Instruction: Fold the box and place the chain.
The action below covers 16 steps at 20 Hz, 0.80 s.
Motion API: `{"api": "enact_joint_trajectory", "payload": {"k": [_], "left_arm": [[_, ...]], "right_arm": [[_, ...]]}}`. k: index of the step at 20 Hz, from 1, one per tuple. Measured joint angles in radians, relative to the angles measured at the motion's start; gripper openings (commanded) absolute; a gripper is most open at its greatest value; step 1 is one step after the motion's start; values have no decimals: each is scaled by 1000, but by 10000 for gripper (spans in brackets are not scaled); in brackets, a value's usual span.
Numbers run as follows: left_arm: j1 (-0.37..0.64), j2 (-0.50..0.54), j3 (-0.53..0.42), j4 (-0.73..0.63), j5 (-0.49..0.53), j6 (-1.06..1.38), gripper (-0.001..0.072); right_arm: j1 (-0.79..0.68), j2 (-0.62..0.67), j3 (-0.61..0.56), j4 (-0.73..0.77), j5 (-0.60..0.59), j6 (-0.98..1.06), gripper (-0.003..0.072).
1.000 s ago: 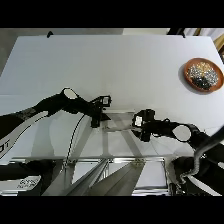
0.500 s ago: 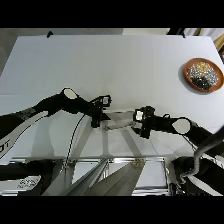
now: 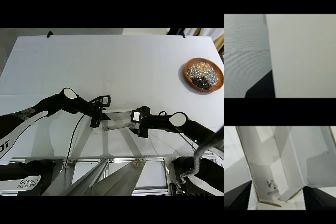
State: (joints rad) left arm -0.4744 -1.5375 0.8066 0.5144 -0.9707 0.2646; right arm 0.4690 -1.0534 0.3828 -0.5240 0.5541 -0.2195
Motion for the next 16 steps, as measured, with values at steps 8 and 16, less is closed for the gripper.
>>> {"api": "enact_joint_trajectory", "payload": {"k": [8,16], "left_arm": [[0,0,0,2,-4,2,12],[-1,0,0,0,-2,2,12]], "right_arm": [[-1,-76,26,11,120,-45,660],[0,-124,29,8,137,-51,536]]}}
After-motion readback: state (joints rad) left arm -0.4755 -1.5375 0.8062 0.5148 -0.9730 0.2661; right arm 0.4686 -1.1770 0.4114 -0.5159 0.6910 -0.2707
